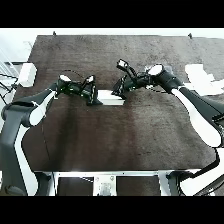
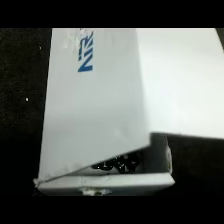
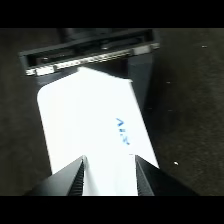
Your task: Fold the box and place the chain.
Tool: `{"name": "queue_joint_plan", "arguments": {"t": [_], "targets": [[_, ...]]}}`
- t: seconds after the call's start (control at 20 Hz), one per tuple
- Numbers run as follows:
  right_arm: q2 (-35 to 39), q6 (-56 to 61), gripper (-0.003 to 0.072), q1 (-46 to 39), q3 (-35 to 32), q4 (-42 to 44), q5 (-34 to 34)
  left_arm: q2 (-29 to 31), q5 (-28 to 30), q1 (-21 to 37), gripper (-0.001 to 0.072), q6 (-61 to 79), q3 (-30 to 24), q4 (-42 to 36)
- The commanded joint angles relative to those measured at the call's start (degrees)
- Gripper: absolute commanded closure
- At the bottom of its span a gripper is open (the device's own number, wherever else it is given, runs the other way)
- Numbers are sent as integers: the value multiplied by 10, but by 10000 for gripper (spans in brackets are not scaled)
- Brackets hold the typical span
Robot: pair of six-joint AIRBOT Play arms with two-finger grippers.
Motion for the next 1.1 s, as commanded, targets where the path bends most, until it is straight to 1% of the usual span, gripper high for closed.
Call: {"name": "queue_joint_plan", "arguments": {"t": [0.0,0.25,0.6,0.8,0.85,0.9,1.05], "targets": [[-1,0,334,0,7,0,22,0,0,0,182,0,0,0],[-18,0,335,0,7,-16,2,0,0,0,182,0,0,0],[-23,-13,334,1,9,-16,1,0,0,0,182,0,0,0],[-23,-13,336,2,35,-7,9,0,0,0,182,0,0,0],[-23,-13,350,4,41,-5,13,0,0,0,182,0,0,0],[-23,-13,411,5,44,-5,18,0,0,0,182,0,0,0],[-23,-13,435,5,45,-8,18,0,0,0,182,0,0,0]]}}
